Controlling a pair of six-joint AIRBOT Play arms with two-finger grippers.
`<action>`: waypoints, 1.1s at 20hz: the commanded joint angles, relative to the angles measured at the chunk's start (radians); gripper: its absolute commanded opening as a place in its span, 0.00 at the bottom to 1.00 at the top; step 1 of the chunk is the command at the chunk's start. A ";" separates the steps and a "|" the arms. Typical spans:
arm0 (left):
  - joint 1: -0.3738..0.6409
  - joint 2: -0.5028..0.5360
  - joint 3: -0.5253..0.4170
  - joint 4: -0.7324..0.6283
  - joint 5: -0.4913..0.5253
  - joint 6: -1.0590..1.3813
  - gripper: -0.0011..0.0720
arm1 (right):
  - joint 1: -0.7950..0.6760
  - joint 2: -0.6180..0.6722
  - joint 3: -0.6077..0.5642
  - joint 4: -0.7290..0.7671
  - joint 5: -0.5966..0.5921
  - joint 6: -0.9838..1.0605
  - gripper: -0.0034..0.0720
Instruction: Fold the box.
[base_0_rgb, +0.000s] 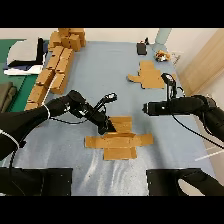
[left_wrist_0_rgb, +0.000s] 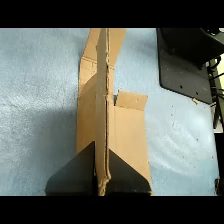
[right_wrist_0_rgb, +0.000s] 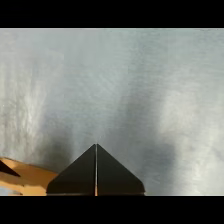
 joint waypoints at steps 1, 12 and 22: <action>0.001 0.000 0.001 0.003 0.003 0.000 0.03 | 0.011 0.020 0.001 -0.085 -0.171 0.010 0.05; 0.001 0.000 0.001 0.003 0.003 0.000 0.03 | 1.136 0.245 -0.265 -0.556 -0.243 0.429 0.39; 0.001 0.000 0.001 0.003 0.003 0.000 0.03 | 1.255 0.009 -0.281 -0.965 -0.076 0.410 0.79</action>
